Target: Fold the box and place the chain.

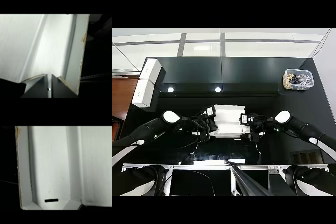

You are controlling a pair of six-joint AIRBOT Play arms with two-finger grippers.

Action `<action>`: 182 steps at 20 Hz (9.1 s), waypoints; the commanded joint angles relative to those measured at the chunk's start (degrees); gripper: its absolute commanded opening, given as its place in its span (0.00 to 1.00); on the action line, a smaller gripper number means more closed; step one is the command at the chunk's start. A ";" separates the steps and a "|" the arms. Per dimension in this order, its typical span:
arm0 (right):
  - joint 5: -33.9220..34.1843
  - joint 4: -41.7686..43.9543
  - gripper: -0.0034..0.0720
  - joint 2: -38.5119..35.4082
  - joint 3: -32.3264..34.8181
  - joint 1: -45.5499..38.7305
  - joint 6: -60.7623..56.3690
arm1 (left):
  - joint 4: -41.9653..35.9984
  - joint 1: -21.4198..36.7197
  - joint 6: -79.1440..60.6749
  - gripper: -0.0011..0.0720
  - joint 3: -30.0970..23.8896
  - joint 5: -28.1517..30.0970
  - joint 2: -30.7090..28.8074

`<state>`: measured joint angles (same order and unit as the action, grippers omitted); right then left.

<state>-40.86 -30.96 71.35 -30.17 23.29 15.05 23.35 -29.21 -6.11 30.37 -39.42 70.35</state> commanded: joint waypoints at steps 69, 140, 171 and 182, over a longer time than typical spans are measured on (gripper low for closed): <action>0.00 0.04 0.70 0.04 -0.04 0.04 -0.04 | 26.45 2.54 89.13 0.99 12.76 -10.97 2.93; 0.31 -0.22 0.70 -0.07 -0.07 0.02 -0.57 | 65.72 -20.68 145.83 0.06 34.73 -26.27 18.27; -1.40 -8.70 0.31 -6.71 -0.63 -0.76 -4.07 | 65.46 -20.70 145.35 0.06 34.73 -27.30 18.27; 0.15 6.27 0.31 -3.96 -0.63 0.92 -4.02 | 64.85 -20.70 145.35 0.06 34.73 -26.58 18.27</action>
<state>-41.82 -28.67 66.39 -30.81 23.20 11.07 88.42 -49.89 139.24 65.06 -66.61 88.62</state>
